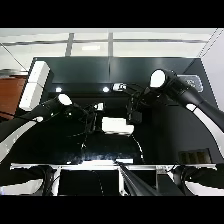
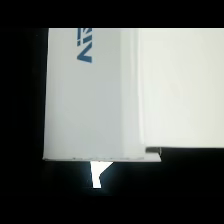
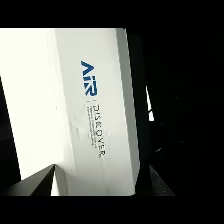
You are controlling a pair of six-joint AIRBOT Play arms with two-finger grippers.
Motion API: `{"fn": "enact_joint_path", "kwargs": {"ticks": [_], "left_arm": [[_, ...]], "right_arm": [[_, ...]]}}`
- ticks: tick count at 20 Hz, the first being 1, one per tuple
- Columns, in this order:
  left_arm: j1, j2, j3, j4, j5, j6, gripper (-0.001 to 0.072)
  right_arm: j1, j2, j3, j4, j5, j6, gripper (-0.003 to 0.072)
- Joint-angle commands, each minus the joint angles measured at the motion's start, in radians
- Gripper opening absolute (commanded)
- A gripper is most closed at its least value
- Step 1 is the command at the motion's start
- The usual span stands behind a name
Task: Fold the box and place the chain.
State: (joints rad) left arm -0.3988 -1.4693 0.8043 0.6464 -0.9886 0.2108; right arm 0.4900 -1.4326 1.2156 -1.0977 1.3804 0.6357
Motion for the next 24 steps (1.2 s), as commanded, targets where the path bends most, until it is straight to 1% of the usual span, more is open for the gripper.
{"fn": "enact_joint_path", "kwargs": {"ticks": [1, 5, 14, 19, 24], "left_arm": [[0.000, 0.000, 0.000, 0.000, 0.002, -0.001, 0.0403], [0.000, 0.000, 0.000, 0.000, 0.002, -0.002, 0.0402], [0.000, 0.000, 0.000, 0.000, 0.003, -0.003, 0.0402], [0.000, 0.000, 0.000, 0.000, 0.009, -0.007, 0.0403], [0.000, 0.000, 0.000, 0.000, 0.011, -0.009, 0.0403]], "right_arm": [[0.005, 0.009, -0.002, -0.006, 0.011, 0.000, 0.0712], [0.004, 0.051, -0.003, -0.007, 0.025, 0.000, 0.0712], [0.005, 0.079, -0.047, -0.038, 0.000, 0.000, 0.0712], [0.005, 0.091, -0.086, -0.039, -0.041, -0.004, 0.0712], [0.020, 0.138, -0.144, -0.038, -0.127, -0.004, 0.0712]]}}
